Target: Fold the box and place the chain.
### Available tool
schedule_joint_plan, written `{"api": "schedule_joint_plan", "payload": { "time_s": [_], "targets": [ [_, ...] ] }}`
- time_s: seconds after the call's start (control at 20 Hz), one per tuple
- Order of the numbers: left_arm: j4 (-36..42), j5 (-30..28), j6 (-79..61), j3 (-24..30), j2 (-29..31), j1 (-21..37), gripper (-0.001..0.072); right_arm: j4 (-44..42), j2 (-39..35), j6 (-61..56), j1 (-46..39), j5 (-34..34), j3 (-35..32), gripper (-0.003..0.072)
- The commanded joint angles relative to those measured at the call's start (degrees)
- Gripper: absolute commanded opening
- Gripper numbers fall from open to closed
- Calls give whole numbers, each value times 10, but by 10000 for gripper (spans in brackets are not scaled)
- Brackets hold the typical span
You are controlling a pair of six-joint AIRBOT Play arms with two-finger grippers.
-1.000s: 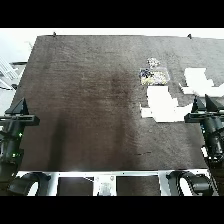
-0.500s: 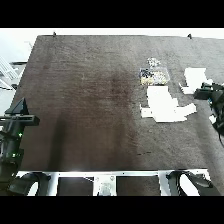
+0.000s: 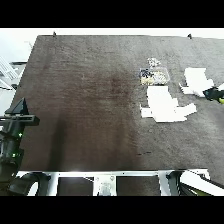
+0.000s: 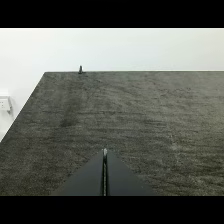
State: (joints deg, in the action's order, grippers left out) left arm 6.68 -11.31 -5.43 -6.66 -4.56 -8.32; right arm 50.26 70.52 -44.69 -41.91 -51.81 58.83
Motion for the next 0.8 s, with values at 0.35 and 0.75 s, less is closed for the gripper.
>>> {"api": "schedule_joint_plan", "payload": {
  "time_s": [0.35,0.75],
  "targets": [
    [0,0,0,0,0,0,20,118,199,-70,-4,-322,207,523],
    [0,0,0,0,0,0,20,151,239,-54,34,-233,209,523]
  ]
}}
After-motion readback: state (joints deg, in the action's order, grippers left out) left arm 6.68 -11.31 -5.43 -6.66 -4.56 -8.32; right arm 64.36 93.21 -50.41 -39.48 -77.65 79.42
